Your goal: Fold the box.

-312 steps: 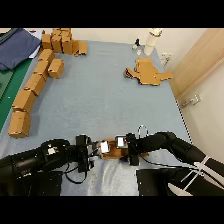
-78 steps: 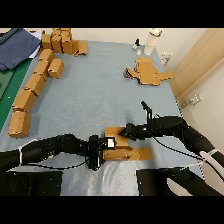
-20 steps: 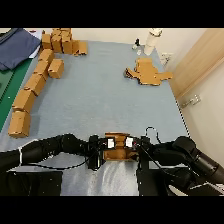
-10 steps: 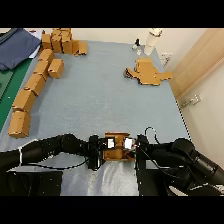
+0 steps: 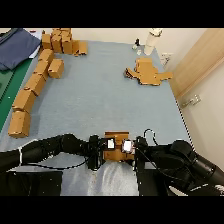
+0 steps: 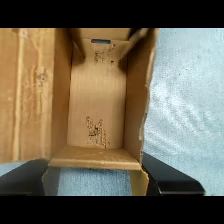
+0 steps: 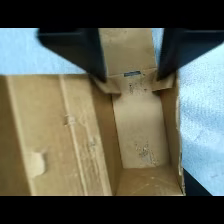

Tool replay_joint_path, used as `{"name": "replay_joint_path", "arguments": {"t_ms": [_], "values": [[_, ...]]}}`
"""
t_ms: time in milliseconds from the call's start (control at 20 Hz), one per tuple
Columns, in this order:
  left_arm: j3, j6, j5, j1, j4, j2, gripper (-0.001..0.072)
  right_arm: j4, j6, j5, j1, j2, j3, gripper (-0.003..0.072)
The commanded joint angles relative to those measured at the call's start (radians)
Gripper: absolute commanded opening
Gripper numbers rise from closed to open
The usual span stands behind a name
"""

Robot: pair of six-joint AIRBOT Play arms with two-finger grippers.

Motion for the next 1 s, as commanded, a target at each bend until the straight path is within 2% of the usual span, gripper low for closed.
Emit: {"name": "replay_joint_path", "arguments": {"t_ms": [0,200,300,400,500,600,750,950], "values": [[0.000,-0.003,0.001,0.001,-0.002,0.001,0.0451,0.028,0.000,0.020,0.002,0.000,-0.007,0.0594],[0.000,-0.003,0.001,0.001,-0.002,0.001,0.0451,0.003,0.010,-0.003,0.001,0.003,-0.006,0.0586],[0.000,-0.003,0.000,0.001,-0.002,0.001,0.0451,-0.047,0.076,-0.083,-0.001,0.021,0.006,0.0277],[0.000,-0.003,0.001,0.001,-0.002,0.001,0.0451,-0.130,0.228,-0.168,-0.001,0.055,0.031,0.0217],[0.000,-0.003,0.001,0.001,-0.002,0.001,0.0451,-0.206,0.365,-0.231,-0.001,0.093,0.053,0.0008],[0.000,-0.003,0.000,0.001,-0.002,0.001,0.0451,-0.270,0.627,-0.254,-0.016,0.122,0.089,0.0006],[0.000,-0.003,0.002,0.001,-0.002,0.001,0.0451,-0.332,0.914,-0.359,-0.059,0.140,0.161,0.0006],[0.000,-0.003,0.000,0.001,-0.002,0.001,0.0451,-0.468,1.312,-0.485,-0.228,0.149,0.248,0.0006]]}}
